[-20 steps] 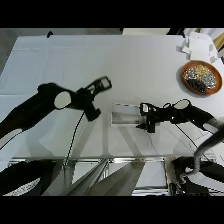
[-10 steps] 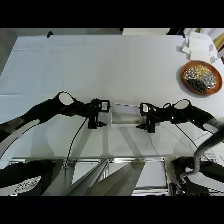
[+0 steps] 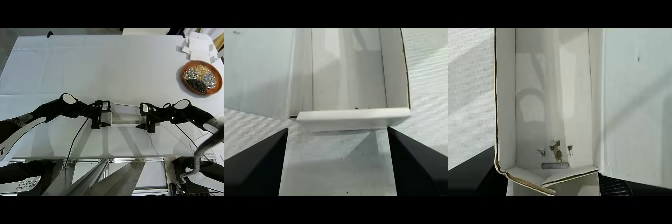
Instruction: Fold the box and place the chain.
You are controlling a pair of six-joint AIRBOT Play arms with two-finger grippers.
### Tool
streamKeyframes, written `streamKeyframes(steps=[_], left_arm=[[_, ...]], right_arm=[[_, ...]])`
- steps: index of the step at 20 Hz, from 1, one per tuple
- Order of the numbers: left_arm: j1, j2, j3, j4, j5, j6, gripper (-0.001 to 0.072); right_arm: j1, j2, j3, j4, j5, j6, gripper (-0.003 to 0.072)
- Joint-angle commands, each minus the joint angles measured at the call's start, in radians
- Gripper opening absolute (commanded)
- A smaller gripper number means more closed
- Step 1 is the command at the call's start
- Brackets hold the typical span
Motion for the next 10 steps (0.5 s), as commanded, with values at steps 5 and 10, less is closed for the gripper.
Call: streamKeyframes(steps=[5, 10], left_arm=[[-0.029, -0.003, 0.000, -0.020, -0.005, 0.028, 0.0701], [-0.033, -0.003, 0.000, -0.018, -0.006, 0.057, 0.0701]], right_arm=[[0.000, 0.001, 0.000, 0.000, 0.000, 0.000, 0.0400], [0.000, 0.001, 0.000, 0.000, 0.000, 0.000, 0.0400]])
